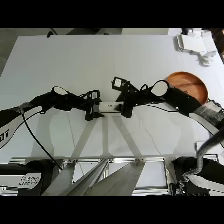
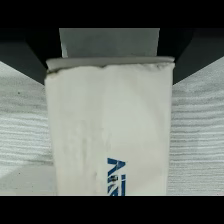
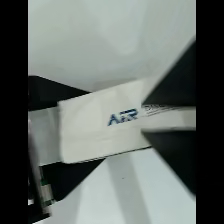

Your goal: Fold the box and place the chain.

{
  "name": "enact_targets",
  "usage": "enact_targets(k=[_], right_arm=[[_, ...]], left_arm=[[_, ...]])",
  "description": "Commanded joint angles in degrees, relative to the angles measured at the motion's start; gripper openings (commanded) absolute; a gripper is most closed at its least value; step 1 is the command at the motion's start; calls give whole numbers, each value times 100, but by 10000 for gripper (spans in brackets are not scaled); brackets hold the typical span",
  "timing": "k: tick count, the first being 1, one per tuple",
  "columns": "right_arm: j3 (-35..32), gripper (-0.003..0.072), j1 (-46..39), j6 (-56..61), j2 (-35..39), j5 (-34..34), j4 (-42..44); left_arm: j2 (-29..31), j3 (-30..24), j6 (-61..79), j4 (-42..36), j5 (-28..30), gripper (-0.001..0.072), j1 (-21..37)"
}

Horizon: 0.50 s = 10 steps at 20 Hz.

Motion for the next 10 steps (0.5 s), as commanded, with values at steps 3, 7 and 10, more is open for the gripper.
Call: enact_targets(k=[3, 7, 10], right_arm=[[-7, 11, 0, 944, -162, -11, 1110], [-7, 9, 2, 1473, -887, 334, 1200], [-7, 8, 2, 1475, -1283, 761, 1191]], left_arm=[[4, 2, -4, -2, 7, 108, 0], [2, 2, -7, -2, 7, 108, 0], [4, 2, -4, -2, 7, 108, 0]])
